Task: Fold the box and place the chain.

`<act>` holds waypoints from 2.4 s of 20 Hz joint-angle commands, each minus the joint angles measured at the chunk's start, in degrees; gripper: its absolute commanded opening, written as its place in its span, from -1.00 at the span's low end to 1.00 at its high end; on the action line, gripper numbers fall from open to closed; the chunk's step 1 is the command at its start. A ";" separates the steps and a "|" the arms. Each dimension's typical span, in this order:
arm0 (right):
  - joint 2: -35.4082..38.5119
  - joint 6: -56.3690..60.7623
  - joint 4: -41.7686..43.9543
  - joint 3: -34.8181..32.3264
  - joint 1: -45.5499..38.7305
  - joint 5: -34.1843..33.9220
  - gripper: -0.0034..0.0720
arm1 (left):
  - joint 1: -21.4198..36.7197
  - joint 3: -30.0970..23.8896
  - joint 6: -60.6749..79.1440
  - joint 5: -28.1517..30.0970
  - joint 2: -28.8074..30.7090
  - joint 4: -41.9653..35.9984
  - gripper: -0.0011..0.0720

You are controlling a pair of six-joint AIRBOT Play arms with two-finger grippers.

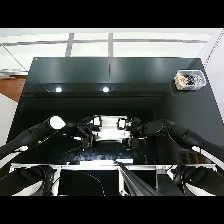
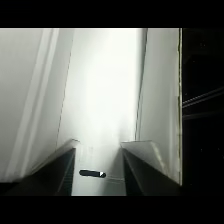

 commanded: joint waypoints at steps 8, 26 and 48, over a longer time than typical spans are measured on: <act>-0.02 0.00 0.00 0.00 0.02 0.00 0.31 | 2.38 0.04 -15.45 -3.04 7.69 12.04 -0.90; -0.02 0.00 0.00 0.00 0.02 0.00 0.31 | 44.48 -8.44 -68.59 -21.94 20.20 17.70 -0.89; -0.02 0.00 0.00 0.00 0.02 0.02 0.31 | 33.90 -9.35 -52.85 -17.11 0.90 0.20 -0.35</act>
